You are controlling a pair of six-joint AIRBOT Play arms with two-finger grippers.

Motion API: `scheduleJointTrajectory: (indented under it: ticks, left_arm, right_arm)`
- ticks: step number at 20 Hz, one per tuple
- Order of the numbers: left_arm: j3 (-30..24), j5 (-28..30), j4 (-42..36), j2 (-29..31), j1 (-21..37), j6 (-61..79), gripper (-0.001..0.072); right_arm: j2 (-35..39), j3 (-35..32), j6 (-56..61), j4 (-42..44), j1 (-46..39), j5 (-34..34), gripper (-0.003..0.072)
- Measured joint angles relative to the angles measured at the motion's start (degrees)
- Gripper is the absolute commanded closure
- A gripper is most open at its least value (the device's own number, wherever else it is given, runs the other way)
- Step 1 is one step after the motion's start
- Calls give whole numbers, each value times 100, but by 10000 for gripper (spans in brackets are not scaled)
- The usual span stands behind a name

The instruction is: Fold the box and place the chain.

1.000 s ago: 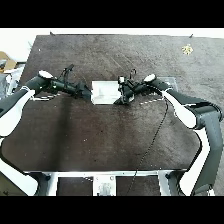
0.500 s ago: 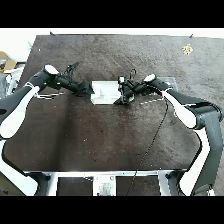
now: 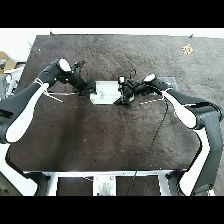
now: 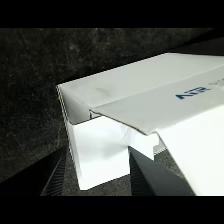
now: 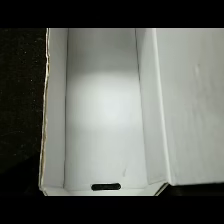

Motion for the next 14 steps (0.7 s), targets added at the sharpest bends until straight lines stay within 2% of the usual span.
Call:
scheduleJointTrajectory:
  ticks: [14]
  left_arm:
    - [52, 232, 929, 0, -494, -1239, 292]
  right_arm:
    - [0, 0, 0, 0, 0, 0, 219]
